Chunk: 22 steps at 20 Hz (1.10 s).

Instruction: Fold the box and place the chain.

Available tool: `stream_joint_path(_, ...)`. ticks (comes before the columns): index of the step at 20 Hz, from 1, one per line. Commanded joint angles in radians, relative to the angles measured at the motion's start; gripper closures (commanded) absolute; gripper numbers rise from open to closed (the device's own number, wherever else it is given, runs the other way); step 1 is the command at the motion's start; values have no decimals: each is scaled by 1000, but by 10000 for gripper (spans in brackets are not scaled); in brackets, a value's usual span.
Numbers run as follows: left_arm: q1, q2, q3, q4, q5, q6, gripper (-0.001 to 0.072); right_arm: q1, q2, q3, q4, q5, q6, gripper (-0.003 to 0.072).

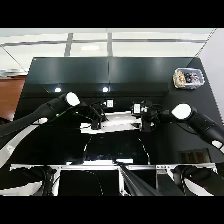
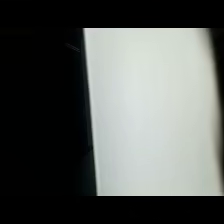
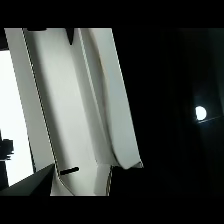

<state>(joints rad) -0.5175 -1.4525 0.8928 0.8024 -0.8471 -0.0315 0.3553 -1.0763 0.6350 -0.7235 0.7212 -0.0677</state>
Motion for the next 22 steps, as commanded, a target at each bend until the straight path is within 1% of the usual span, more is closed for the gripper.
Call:
stream_joint_path(1, 0, 1, 0, 1, -3, 2, 686, -23, -6, 24, -6, 51, 0, -1)
stream_joint_path(4, 0, 1, 0, 1, -2, 2, 686, -23, -19, 11, 24, 82, 3, -2)
stream_joint_path(7, 0, 1, 0, 1, -2, 1, 686, -23, -23, -38, 9, 94, 3, -2)
stream_joint_path(8, 0, 1, 0, 1, -1, 2, 686, -25, -23, -41, -75, 71, 6, -1)
stream_joint_path(9, 0, 1, 0, 1, 1, 2, 686, -36, -21, -41, -194, 18, 42, -1)
stream_joint_path(10, 0, 1, 0, 2, 1, 2, 686, -59, -21, -41, -290, -7, 100, -1)
stream_joint_path(11, 0, 1, 0, 2, 1, 2, 686, -87, -21, -41, -307, 42, 121, -1)
stream_joint_path(12, 0, 1, 0, 2, 0, 1, 686, -101, -21, -41, -291, 143, 121, -1)
stream_joint_path(13, 0, 1, 0, 2, 0, 1, 686, -100, -21, -47, -280, 218, 121, 45)
stream_joint_path(14, 0, 1, 0, 2, 2, 2, 686, -87, -16, -60, -256, 225, 121, 159)
stream_joint_path(15, 0, 1, 0, 2, 1, 1, 686, -68, -16, -76, -228, 224, 121, 181)
stream_joint_path(16, 0, 1, 0, 2, 1, 1, 686, -44, -15, -89, -203, 224, 121, 176)
stream_joint_path(17, 0, 1, 0, 2, -1, 1, 686, -19, -15, -101, -172, 221, 121, 153)
stream_joint_path(18, 0, 1, 0, 1, -3, 1, 686, 6, -15, -109, -140, 216, 120, 22)
stream_joint_path(19, 0, 1, 0, 1, -2, 1, 686, 34, -16, -114, -112, 191, 121, 13)
stream_joint_path(20, 0, 1, 0, 2, -1, 2, 686, 54, -16, -117, -95, 171, 121, -19)
stream_joint_path(22, 0, 1, 0, 2, 0, 1, 686, 85, -16, -119, -93, 134, 120, -25)
